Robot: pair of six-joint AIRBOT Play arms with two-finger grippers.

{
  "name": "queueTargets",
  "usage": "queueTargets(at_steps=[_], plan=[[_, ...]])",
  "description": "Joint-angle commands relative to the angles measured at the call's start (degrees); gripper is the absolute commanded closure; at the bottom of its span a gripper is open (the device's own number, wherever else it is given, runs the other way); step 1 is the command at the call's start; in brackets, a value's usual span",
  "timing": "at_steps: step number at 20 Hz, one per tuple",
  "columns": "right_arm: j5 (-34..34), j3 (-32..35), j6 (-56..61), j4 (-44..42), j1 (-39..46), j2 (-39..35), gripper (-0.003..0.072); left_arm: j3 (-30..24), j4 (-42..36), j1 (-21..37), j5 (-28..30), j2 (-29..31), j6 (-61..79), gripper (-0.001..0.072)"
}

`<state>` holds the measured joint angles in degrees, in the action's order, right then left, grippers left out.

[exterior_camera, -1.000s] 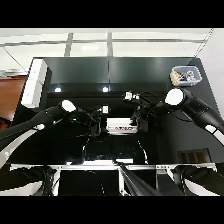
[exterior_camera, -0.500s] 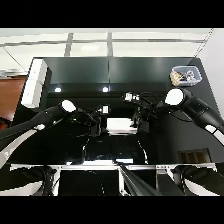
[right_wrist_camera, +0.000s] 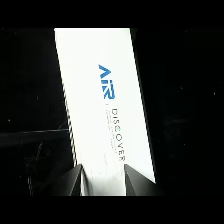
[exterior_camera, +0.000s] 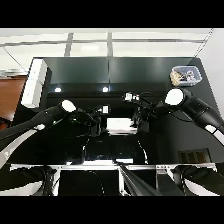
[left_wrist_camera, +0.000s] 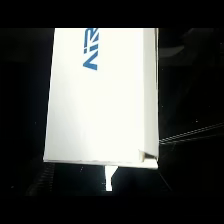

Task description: Fold the box and place the chain.

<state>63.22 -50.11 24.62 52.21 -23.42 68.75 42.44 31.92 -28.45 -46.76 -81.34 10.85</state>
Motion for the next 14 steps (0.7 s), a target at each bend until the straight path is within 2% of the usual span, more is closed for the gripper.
queueTargets(at_steps=[1, 5, 6, 7, 14], plan=[[-0.04, -0.04, 0.00, -0.02, -0.04, 0.00, 0.0383, 0.02, 0.00, 0.02, 0.02, -0.02, 0.04, 0.0368], [-0.02, -0.04, -0.02, -0.02, -0.04, -0.02, 0.0384, 0.02, 0.00, 0.02, 0.02, -0.02, 0.04, 0.0368], [-0.02, -0.04, -0.02, 0.00, -0.04, -0.02, 0.0407, 0.02, 0.00, 0.02, 0.02, -0.02, 0.04, 0.0367], [-0.02, -0.04, -0.02, 0.07, -0.04, -0.02, 0.0487, 0.02, 0.00, 0.02, 0.00, -0.02, 0.04, 0.0368], [0.15, -0.04, -0.04, 0.33, -0.04, 0.00, 0.0484, 0.02, 0.00, 0.02, 0.00, -0.02, 0.04, 0.0367]])
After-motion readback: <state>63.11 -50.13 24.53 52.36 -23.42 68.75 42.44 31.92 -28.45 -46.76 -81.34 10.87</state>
